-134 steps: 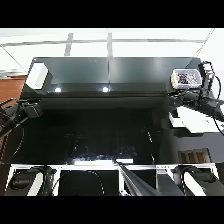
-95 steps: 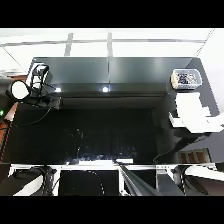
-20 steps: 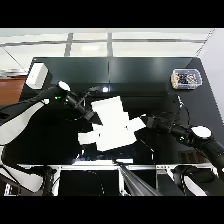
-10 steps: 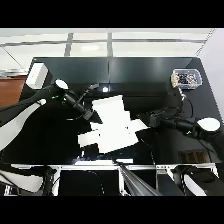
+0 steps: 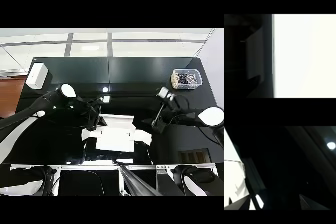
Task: Fold the box and place the chain.
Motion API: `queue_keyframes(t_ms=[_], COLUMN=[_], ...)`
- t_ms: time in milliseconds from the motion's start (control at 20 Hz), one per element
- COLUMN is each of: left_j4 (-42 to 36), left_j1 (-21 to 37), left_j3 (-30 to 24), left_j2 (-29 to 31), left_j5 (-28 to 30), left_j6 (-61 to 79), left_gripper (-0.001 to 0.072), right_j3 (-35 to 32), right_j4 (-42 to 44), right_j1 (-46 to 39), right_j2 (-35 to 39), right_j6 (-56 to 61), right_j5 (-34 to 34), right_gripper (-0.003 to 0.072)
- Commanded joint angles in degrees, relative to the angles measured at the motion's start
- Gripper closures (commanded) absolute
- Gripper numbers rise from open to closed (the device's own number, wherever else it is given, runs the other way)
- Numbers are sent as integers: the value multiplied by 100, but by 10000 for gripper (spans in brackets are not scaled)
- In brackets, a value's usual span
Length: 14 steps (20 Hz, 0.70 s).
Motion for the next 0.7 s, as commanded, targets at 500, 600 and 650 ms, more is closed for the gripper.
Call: queue_keyframes(t_ms=[500,600,650], left_j4=[280,280,282], left_j1=[28,50,63], left_j3=[-2,-2,-2], left_j2=[-348,-350,-350], left_j5=[769,811,846], left_j6=[-210,-208,-208], left_gripper=[683,683,684], right_j3=[-120,-166,-205], right_j4=[-962,-809,-809], right_j1=[1025,1147,1172], right_j2=[-1043,-1073,-1075], right_j6=[-1049,-1091,-1088], right_j5=[-98,-87,-72], right_gripper=[-14,-15,-15])
